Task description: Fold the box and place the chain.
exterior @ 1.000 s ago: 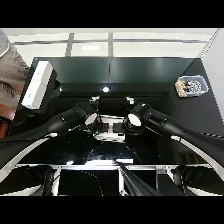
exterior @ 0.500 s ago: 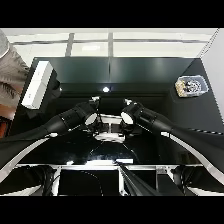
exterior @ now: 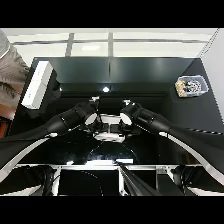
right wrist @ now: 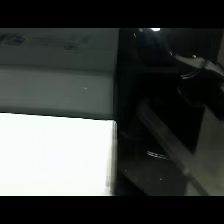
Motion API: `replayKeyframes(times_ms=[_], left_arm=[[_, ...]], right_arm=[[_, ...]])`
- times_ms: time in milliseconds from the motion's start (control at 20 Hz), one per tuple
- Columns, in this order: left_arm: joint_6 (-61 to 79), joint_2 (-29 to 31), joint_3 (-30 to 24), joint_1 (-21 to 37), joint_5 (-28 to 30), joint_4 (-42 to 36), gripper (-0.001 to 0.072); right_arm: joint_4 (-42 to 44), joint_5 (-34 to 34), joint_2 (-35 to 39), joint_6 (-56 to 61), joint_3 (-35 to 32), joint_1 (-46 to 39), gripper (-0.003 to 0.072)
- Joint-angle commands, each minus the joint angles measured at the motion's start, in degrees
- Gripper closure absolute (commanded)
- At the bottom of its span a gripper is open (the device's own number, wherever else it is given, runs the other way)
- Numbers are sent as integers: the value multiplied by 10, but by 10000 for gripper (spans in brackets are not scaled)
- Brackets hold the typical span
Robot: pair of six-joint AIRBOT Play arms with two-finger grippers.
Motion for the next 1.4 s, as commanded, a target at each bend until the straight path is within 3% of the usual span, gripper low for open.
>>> replayKeyframes(times_ms=[0,100,150,200,250,550,700,800,900,950,1100,1250,1300,1350], left_arm=[[1,0,0,0,3,0,683],[1,0,0,0,3,0,683],[1,0,0,0,3,0,683],[1,0,0,0,3,0,683],[1,0,0,0,1,0,683],[1,0,0,0,1,0,683],[1,0,0,0,1,0,683],[1,0,0,0,4,0,683],[1,0,0,0,3,0,683],[1,0,0,0,3,0,683],[1,0,0,0,3,0,683],[1,0,0,0,3,0,683],[1,0,0,0,3,0,683],[1,0,0,0,3,0,683]], right_arm=[[1,-4,0,0,1,1,675],[0,-6,0,0,1,1,671],[0,-5,1,0,1,-1,577],[0,-5,4,-3,1,-3,342],[-1,-3,11,-16,1,-5,295],[-35,51,167,-125,1,-10,296],[-144,132,263,-132,1,-38,295],[-280,164,301,-136,-1,-86,296],[-389,135,306,-155,-17,-180,296],[-399,81,302,-161,-31,-244,296],[-347,-117,244,-140,-42,-466,296],[-151,-194,130,-141,25,-631,290],[-71,-190,81,-208,63,-664,-20],[-13,-168,33,-270,107,-684,-34]])
